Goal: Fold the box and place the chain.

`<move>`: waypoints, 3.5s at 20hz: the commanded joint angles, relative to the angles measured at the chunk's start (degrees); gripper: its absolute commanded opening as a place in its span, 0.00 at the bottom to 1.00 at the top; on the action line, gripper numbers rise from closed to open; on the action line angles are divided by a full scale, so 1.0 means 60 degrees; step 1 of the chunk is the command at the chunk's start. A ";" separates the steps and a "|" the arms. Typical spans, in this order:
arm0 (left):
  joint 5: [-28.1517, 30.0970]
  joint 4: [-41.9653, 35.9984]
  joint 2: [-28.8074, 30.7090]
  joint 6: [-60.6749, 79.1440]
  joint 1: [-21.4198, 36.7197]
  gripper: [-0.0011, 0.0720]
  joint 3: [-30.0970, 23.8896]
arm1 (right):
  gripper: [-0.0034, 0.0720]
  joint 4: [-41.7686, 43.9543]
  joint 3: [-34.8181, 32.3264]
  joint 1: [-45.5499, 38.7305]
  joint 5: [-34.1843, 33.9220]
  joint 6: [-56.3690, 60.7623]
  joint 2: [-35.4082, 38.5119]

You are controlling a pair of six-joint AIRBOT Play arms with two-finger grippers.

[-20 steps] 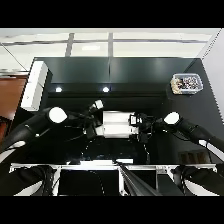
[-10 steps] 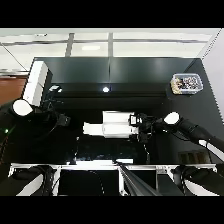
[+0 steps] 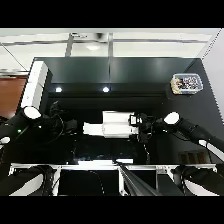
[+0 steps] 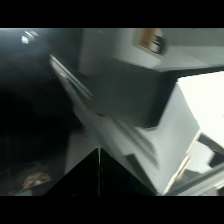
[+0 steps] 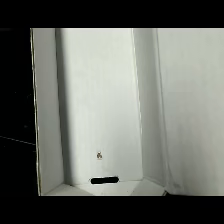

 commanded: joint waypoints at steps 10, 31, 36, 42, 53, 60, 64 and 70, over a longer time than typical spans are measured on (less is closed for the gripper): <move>0.0390 -0.3599 -0.1078 0.3417 -0.1213 0.05 0.0022 | 0.23 0.0004 0.0000 0.0007 0.0000 0.0004 -0.0007; 0.0229 -0.0911 -0.1078 0.1031 -0.3388 0.70 0.2521 | 0.23 0.0004 0.0000 0.0007 0.0000 0.0004 -0.0007; 0.0579 -0.0663 -0.1078 -0.0066 -0.3861 0.70 0.2980 | 0.23 0.0004 0.0000 0.0007 -0.0011 0.0004 -0.0007; 0.0987 0.0645 -0.1082 -0.1883 -0.4404 0.70 0.3060 | 0.23 0.0007 0.0000 0.0007 -0.0015 0.0007 -0.0007; 0.1694 0.2175 -0.1089 -0.3566 -0.5464 0.70 0.3158 | 0.23 0.0011 0.0000 0.0007 -0.0018 0.0007 -0.0007; 0.1661 0.2175 -0.1086 -0.4003 -0.5519 0.67 0.3162 | 0.23 0.0011 0.0000 0.0007 -0.0018 0.0007 -0.0007; 0.1632 0.2160 -0.1089 -0.4178 -0.5577 0.67 0.3249 | 0.23 0.0011 0.0000 0.0007 -0.0018 0.0007 -0.0007; 0.1581 0.3279 -0.1122 -0.5442 -0.6003 0.67 0.3654 | 0.23 0.0011 0.0000 0.0007 -0.0022 0.0007 -0.0007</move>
